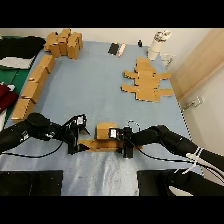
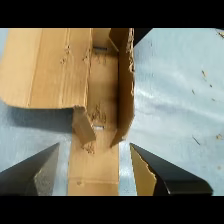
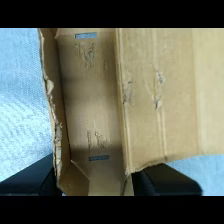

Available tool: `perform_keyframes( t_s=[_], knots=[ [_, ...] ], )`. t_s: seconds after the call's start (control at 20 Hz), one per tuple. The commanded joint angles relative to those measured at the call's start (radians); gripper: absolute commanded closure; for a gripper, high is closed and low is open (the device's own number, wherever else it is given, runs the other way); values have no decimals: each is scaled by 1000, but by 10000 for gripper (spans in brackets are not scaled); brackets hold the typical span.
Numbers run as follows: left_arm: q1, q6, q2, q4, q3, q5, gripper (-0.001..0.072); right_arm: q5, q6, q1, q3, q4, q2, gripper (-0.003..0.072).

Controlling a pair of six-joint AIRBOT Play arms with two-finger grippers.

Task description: Fold the box.

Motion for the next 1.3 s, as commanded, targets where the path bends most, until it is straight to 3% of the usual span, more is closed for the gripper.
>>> perform_keyframes(
  t_s=[0.0, 0.25, 0.35, 0.4, 0.55, 0.6, 0.65, 0.9, 1.1, 1.2, 1.25],
  knots=[
    [-58, 100, 2, -80, -37, 115, -2, 0, 0, 1, -1, 0, 1, 182],
    [-111, 89, -13, -76, -37, 143, 1, 0, 0, 1, 0, 0, 1, 181],
    [-111, 90, -13, -74, -37, 154, 313, 0, 0, 1, 0, 0, 1, 182],
    [-111, 89, -13, -74, -37, 174, 351, 0, 0, 1, -1, 0, 1, 182],
    [-111, 89, -13, -74, -37, 206, 353, 0, 0, 1, 0, 0, 1, 182],
    [-111, 89, -13, -74, -37, 204, 403, 0, 0, 1, 0, 0, 1, 182],
    [-111, 89, -13, -74, -37, 197, 544, 0, 0, 1, 0, 0, 1, 182],
    [-111, 57, -13, -73, -37, 166, 542, 0, 0, 1, -1, 0, 1, 182],
    [-90, 3, -8, 13, -37, 237, 499, 0, 0, 1, 0, 0, 1, 182],
    [-62, 3, 2, 105, -37, 205, 84, 0, 0, 1, 0, 0, 1, 182],
    [-54, 4, 11, 127, -37, 183, 108, 0, 0, 1, 0, 0, 1, 182]
  ],
)
